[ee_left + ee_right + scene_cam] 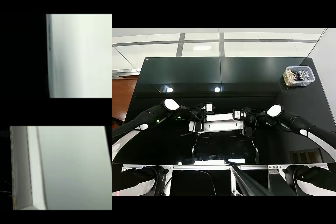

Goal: Fold the box and place the chain.

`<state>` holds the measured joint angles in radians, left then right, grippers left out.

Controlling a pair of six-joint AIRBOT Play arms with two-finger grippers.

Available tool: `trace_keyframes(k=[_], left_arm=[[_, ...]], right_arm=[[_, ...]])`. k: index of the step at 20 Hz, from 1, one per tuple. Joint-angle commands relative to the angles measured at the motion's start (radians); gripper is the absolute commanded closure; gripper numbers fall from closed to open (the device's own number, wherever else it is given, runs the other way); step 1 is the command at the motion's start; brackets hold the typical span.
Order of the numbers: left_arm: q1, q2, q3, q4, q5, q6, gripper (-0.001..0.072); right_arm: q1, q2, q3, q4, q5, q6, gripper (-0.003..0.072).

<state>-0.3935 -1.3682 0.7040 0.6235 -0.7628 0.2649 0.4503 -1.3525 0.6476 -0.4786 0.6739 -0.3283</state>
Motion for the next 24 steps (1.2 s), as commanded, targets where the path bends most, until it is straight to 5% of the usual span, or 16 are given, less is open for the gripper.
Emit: trace_keyframes(k=[1, 14, 15, 16, 21, 24], left_arm=[[0.0, 0.0, 0.001, 0.0, 0.0, 0.0, 0.0683], [0.0, 0.0, 0.001, 0.0, 0.0, 0.0, 0.0683], [0.0, 0.0, 0.001, 0.0, 0.0, 0.0, 0.0683], [0.0, 0.0, 0.001, 0.0, 0.0, 0.0, 0.0683], [0.002, 0.001, 0.003, 0.001, 0.0, -0.011, 0.0677], [0.007, 0.022, 0.028, 0.003, -0.004, -0.059, 0.028]], right_arm=[[0.001, -0.001, 0.0, -0.002, -0.003, 0.004, -0.0028], [0.021, -0.014, 0.014, -0.05, -0.026, 0.063, -0.0026], [0.021, -0.014, 0.014, -0.05, -0.026, 0.063, 0.0047], [0.021, -0.014, 0.014, -0.05, -0.025, 0.063, 0.0198], [0.021, -0.014, 0.014, -0.05, -0.025, 0.063, 0.0219], [0.021, -0.014, 0.014, -0.05, -0.026, 0.063, 0.0219]])
